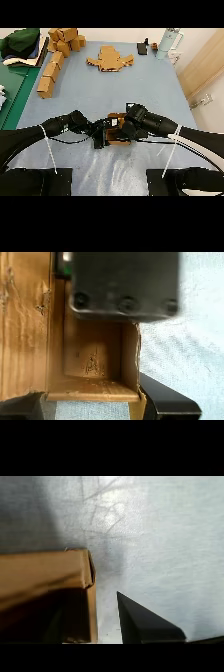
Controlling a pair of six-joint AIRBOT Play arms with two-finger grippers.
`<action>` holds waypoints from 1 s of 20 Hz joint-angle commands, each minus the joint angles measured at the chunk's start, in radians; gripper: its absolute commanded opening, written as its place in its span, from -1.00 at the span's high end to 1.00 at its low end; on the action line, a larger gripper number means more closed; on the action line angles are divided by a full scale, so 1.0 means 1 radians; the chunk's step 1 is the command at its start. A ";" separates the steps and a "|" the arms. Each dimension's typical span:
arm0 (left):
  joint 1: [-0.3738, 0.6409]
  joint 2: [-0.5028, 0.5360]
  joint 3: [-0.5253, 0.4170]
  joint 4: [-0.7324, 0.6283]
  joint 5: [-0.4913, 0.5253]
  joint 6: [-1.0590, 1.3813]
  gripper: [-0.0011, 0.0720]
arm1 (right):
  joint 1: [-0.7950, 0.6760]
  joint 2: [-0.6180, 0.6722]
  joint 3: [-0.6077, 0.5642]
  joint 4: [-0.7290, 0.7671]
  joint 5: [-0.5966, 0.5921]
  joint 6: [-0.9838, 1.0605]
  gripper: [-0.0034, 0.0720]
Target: Fold the box.
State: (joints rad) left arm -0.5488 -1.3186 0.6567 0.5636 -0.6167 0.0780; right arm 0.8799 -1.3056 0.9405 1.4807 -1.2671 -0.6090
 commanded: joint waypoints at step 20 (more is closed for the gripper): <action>0.001 0.001 0.001 0.001 0.000 0.000 -0.26 | -0.743 -0.045 0.068 0.882 0.133 -1.283 0.90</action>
